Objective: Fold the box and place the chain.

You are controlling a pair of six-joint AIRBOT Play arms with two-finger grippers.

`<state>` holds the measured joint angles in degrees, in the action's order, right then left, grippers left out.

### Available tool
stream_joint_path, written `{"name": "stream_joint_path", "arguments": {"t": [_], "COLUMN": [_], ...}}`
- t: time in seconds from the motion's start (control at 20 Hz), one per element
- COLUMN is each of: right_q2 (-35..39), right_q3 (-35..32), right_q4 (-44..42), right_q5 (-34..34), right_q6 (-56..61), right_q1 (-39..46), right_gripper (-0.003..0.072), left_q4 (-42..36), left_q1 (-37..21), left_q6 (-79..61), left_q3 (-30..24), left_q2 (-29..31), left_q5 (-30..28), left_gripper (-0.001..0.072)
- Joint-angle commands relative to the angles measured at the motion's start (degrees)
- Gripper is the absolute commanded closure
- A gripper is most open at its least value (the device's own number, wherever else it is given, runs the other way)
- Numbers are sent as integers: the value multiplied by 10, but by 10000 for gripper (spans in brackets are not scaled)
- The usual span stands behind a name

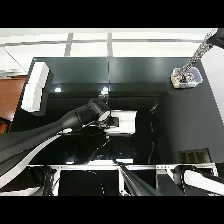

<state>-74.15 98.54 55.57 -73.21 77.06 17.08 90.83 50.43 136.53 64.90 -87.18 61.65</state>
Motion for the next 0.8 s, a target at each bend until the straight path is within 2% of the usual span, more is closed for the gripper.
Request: {"name": "stream_joint_path", "arguments": {"t": [0.0, 0.1, 0.3, 0.55, 0.75], "right_q2": [111, 156, 194, 197, 197], "right_q3": [-86, -122, -165, -172, -172], "right_q4": [-96, -95, -92, -87, -87], "right_q5": [-7, -28, -108, -185, -206], "right_q6": [-34, -32, -27, -27, -9], "right_q1": [-17, -54, -146, -243, -286], "right_gripper": [674, 674, 673, 673, 673], "left_q4": [0, 0, 0, 0, 0], "left_q1": [0, 0, 0, 0, 0], "left_q6": [0, 0, 0, 0, 0], "left_q3": [0, 0, 0, 0, 0], "left_q2": [0, 0, 0, 0, 0], "left_q5": [0, 0, 0, -1, -2], "left_gripper": [684, 684, 684, 684, 684]}}
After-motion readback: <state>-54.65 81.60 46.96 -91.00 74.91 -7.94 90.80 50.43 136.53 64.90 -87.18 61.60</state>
